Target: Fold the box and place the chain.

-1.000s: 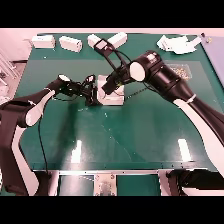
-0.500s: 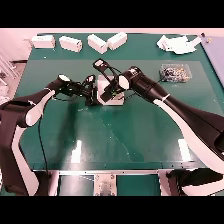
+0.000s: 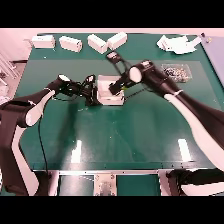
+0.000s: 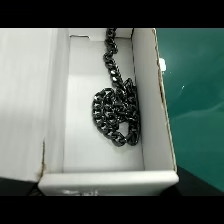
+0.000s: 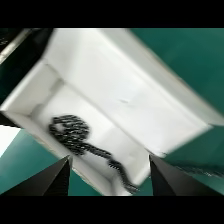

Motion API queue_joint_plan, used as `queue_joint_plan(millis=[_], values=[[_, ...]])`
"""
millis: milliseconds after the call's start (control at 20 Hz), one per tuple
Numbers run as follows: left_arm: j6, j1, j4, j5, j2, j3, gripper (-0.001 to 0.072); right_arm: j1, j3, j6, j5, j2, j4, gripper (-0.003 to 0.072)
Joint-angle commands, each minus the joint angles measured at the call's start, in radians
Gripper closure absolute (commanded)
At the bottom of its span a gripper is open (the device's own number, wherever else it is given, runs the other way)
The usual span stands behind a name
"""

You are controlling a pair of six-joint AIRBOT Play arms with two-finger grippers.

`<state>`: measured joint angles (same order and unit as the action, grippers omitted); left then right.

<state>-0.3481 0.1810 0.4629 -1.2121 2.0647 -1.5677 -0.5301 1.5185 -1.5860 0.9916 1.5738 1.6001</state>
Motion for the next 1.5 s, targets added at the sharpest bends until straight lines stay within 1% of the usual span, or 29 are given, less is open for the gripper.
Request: queue_joint_plan(millis=[0, 100, 200, 400, 600, 850, 950, 1000, 1050, 1350, 1400, 1450], values=[[0.000, -0.001, 0.000, 0.000, 0.000, -0.001, 0.0331, 0.127, -0.071, -0.141, 0.000, -0.079, 0.068, 0.0127], [0.000, -0.001, 0.000, 0.000, 0.000, -0.001, 0.0332, 0.232, -0.163, -0.230, -0.045, -0.106, 0.087, 0.0128], [0.000, -0.001, 0.000, 0.000, 0.000, -0.001, 0.0331, 0.326, -0.262, -0.307, -0.131, -0.115, 0.087, 0.0128], [0.000, -0.001, 0.000, 0.000, 0.000, -0.001, 0.0331, 0.446, -0.419, -0.420, -0.378, -0.115, 0.087, 0.0127], [0.000, -0.001, 0.000, 0.000, 0.000, -0.001, 0.0331, 0.529, -0.500, -0.559, -0.620, -0.107, 0.084, 0.0127], [0.000, -0.001, 0.000, 0.000, 0.000, -0.001, 0.0331, 0.591, -0.502, -0.684, -0.840, -0.021, 0.077, 0.0128], [0.000, -0.001, 0.000, 0.000, 0.000, -0.001, 0.0331, 0.593, -0.490, -0.714, -0.891, 0.021, 0.074, 0.0129], [0.000, -0.001, 0.000, 0.000, 0.000, -0.001, 0.0331, 0.592, -0.476, -0.715, -0.900, 0.042, 0.059, 0.0166], [0.000, -0.001, 0.000, 0.000, 0.000, -0.001, 0.0331, 0.589, -0.459, -0.715, -0.904, 0.064, 0.050, 0.0179], [0.000, -0.001, 0.000, 0.000, 0.000, -0.001, 0.0331, 0.557, -0.330, -0.715, -0.906, 0.174, 0.049, 0.0186], [0.000, -0.001, 0.000, 0.000, 0.000, -0.001, 0.0331, 0.557, -0.313, -0.715, -0.905, 0.192, 0.049, 0.0209], [0.000, -0.001, 0.000, 0.000, 0.000, -0.001, 0.0331, 0.557, -0.304, -0.715, -0.906, 0.204, 0.048, 0.0250]])
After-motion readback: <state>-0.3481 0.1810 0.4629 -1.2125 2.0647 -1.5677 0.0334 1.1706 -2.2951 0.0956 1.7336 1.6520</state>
